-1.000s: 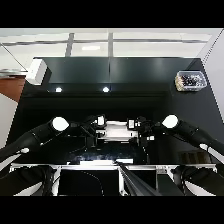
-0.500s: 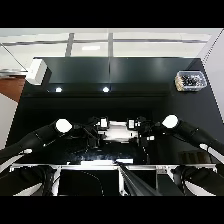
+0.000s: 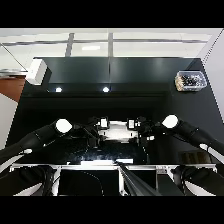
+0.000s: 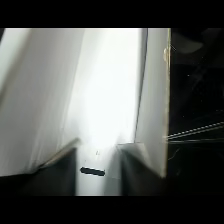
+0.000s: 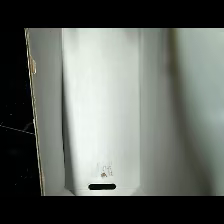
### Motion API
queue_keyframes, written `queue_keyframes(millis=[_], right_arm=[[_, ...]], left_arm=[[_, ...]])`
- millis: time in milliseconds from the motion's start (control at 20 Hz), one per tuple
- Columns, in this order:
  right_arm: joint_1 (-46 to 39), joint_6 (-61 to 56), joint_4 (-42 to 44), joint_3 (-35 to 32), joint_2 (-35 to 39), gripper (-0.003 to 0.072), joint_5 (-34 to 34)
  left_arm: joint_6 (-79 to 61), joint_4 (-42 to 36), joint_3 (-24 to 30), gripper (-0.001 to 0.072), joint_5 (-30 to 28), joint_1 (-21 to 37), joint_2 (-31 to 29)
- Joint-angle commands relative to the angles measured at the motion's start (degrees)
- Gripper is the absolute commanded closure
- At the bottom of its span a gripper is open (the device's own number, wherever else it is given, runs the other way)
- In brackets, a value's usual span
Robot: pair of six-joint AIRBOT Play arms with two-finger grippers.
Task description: Fold the box and place the chain.
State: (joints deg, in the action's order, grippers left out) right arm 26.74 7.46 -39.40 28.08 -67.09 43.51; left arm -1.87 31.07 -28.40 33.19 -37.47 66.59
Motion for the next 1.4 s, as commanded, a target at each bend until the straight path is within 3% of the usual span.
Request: queue_keyframes(millis=[0, 250, 350, 450, 550, 600, 750, 900, 1100, 1350], right_arm=[[0.07, 0.02, -0.04, -0.02, -0.02, 0.0260, 0.00], [0.07, 0.02, -0.04, -0.02, -0.02, 0.0260, -0.02], [0.07, 0.02, -0.02, -0.02, -0.02, 0.0259, 0.00], [0.07, 0.02, -0.02, -0.02, -0.02, 0.0260, 0.00], [0.07, 0.02, -0.02, -0.02, -0.02, 0.0259, 0.00], [0.07, 0.02, -0.02, -0.02, -0.02, 0.0260, 0.00], [0.07, 0.02, -0.02, -0.02, -0.02, 0.0260, 0.00], [0.07, 0.02, -0.02, -0.02, -0.02, 0.0259, 0.00], [0.07, 0.02, -0.02, -0.02, -0.02, 0.0260, 0.00], [0.07, 0.02, -0.04, -0.02, -0.02, 0.0259, 0.22]], left_arm=[[5.33, 1.81, -0.07, 0.0673, 0.46, 0.24, -1.90], [34.05, 18.36, -0.04, 0.0678, 6.75, 7.43, -13.31], [50.03, 24.70, -0.04, 0.0678, 14.01, 14.49, -17.49], [61.59, 27.43, -0.04, 0.0677, 25.31, 23.32, -19.17], [63.84, 27.08, 0.48, 0.0678, 34.49, 30.16, -18.62], [63.93, 27.15, 1.29, 0.0678, 35.47, 32.74, -18.34], [78.36, 26.67, 5.07, 0.0678, 27.78, 38.36, -18.21], [79.58, 19.15, 8.37, 0.0677, 20.09, 37.66, -17.27], [68.46, 4.42, 8.63, 0.0678, 19.19, 31.30, -9.20], [67.89, 2.47, 5.22, 0.0679, 18.38, 25.05, 2.54]])
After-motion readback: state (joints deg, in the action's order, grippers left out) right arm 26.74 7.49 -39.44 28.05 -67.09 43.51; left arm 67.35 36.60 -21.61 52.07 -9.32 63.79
